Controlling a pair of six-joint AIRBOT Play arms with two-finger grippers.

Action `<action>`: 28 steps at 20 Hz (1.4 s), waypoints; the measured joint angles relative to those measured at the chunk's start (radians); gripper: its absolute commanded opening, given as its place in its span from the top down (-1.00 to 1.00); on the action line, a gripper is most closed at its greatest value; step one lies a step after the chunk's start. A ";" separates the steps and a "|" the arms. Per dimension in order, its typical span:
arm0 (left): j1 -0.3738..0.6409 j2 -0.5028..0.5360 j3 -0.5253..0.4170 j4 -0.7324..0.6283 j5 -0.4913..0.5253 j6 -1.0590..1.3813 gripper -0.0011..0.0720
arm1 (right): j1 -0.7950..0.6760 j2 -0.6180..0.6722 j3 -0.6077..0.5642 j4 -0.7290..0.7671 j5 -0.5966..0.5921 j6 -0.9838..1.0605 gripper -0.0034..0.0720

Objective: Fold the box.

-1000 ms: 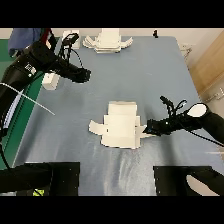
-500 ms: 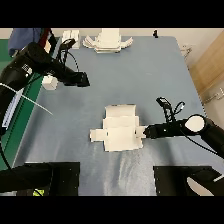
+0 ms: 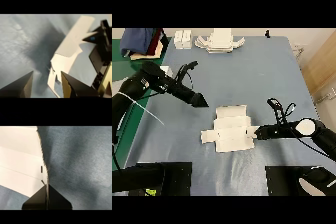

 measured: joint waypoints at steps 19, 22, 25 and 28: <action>-0.250 -0.151 -0.057 -0.123 0.257 0.414 0.72 | 0.001 0.000 0.005 -0.002 0.024 0.008 0.91; -0.251 -0.154 -0.048 -0.120 0.256 0.439 0.94 | 0.001 0.000 0.005 -0.001 0.028 0.008 0.91; -0.254 -0.155 -0.045 -0.119 0.261 0.458 0.94 | 0.001 0.000 0.005 -0.001 0.031 0.008 0.80; -0.254 -0.154 -0.044 -0.121 0.278 0.475 0.94 | 0.004 0.000 0.005 -0.008 0.061 0.007 0.12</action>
